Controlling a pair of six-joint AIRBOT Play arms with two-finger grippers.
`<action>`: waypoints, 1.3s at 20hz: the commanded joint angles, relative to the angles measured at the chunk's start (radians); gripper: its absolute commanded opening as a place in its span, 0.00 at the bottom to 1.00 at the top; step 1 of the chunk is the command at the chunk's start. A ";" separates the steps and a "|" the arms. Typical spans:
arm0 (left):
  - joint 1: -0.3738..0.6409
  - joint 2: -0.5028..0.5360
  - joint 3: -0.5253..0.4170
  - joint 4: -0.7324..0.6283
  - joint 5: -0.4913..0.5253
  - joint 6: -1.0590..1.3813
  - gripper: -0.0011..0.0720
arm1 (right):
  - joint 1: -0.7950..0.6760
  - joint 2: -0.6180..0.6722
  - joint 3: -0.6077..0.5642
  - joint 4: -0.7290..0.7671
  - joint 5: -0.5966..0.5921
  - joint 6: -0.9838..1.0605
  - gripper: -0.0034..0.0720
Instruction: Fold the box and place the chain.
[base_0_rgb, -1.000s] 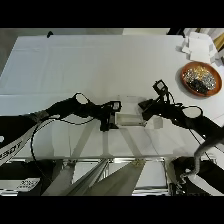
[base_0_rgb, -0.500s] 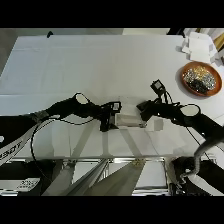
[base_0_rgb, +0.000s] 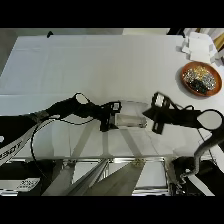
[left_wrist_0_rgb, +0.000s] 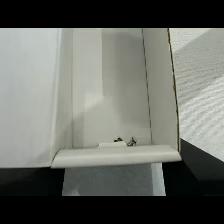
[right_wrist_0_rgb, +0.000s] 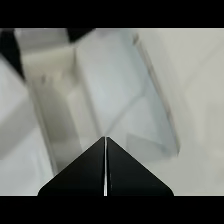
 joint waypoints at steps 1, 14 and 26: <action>0.000 0.001 0.000 -0.001 0.001 -0.001 0.55 | 0.000 0.064 -0.002 -0.369 0.182 0.007 0.10; 0.000 0.001 0.000 -0.001 0.001 -0.001 0.55 | 0.000 -0.193 -0.084 -0.093 -0.125 -0.356 0.41; 0.000 0.001 0.000 -0.001 0.001 -0.001 0.55 | 0.039 -0.220 -0.084 -0.015 -0.137 -0.372 0.25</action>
